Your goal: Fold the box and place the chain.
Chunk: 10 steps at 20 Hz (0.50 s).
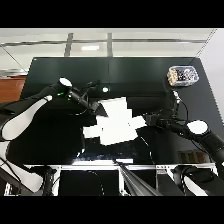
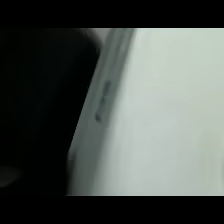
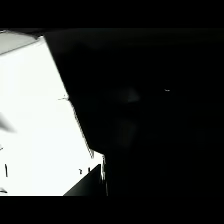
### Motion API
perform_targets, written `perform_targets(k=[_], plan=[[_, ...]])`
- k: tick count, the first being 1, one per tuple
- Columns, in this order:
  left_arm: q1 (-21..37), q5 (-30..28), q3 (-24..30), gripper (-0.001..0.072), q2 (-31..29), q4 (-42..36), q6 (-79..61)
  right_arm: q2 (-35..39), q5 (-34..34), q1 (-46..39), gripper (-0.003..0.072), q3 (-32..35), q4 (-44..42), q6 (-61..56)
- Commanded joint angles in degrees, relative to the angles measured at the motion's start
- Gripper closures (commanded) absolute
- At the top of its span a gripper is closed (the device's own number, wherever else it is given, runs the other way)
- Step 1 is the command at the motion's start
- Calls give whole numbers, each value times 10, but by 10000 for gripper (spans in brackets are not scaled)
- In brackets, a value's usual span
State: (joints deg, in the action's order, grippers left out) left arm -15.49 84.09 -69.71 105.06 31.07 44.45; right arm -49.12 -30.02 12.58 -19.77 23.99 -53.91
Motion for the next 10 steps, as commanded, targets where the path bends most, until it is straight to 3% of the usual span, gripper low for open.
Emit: perform_targets(k=[1, 3, 4, 5, 6, 7, 10], plan=[[-19, 61, -50, 417, 29, 69, -16, 0, 0, 1, 666, 0, 1, 0], [-23, 78, -63, 601, 31, 73, -32, 0, 0, 1, 666, 0, 1, 1], [-23, 80, -66, 606, 32, 73, -31, 0, 0, 0, 665, 0, 1, 5], [-22, 76, -67, 681, 32, 74, -36, 0, 1, 0, 645, 0, 1, 6], [-22, 73, -67, 683, 32, 73, -35, 0, 5, 0, 378, 0, 1, 6], [-23, 72, -67, 685, 31, 74, -31, 0, -3, -3, -3, -5, 12, 7], [-25, 61, -61, 688, -4, 101, -15, 0, -148, -30, -29, -78, 186, 10]])
